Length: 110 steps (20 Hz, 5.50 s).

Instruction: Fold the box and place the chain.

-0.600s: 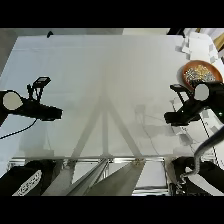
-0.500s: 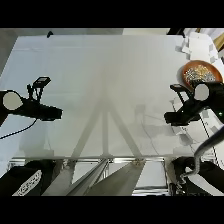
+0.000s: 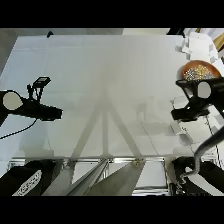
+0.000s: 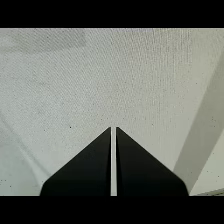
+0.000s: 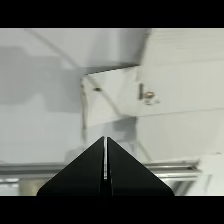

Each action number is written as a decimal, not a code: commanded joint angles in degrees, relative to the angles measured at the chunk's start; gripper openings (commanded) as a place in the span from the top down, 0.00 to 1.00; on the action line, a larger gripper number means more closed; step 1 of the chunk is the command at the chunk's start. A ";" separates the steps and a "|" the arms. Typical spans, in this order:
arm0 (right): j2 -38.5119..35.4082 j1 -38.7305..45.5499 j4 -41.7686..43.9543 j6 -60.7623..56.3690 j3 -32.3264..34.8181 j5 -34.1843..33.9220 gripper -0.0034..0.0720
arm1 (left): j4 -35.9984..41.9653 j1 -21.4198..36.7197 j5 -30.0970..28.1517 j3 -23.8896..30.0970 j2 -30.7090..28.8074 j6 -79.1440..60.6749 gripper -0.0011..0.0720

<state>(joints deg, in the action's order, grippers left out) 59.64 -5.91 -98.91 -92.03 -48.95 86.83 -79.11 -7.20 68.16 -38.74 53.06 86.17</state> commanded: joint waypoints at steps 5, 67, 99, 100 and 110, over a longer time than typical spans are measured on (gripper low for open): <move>0.20 29.03 -15.15 6.23 -7.13 -2.21 0.94 | 0.02 -0.02 0.00 0.02 0.02 0.00 0.93; -13.94 -17.20 41.44 16.59 22.88 -44.15 0.94 | 0.07 -0.02 0.00 0.02 0.02 0.04 0.93; -13.79 -20.22 40.26 14.27 22.88 -42.71 0.94 | 54.82 -2.40 12.20 -14.32 40.65 -70.34 0.20; -13.79 -20.22 40.26 14.27 22.88 -42.71 0.94 | 54.75 -3.08 11.96 -14.32 40.68 -71.69 0.23; -13.79 -20.22 40.26 14.25 22.88 -42.64 0.94 | 46.36 -5.60 7.98 -14.32 40.63 -73.55 0.94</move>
<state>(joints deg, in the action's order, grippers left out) 45.89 -26.06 -58.67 -77.73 -26.09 44.21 -27.83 -12.60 76.55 -53.01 93.67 13.02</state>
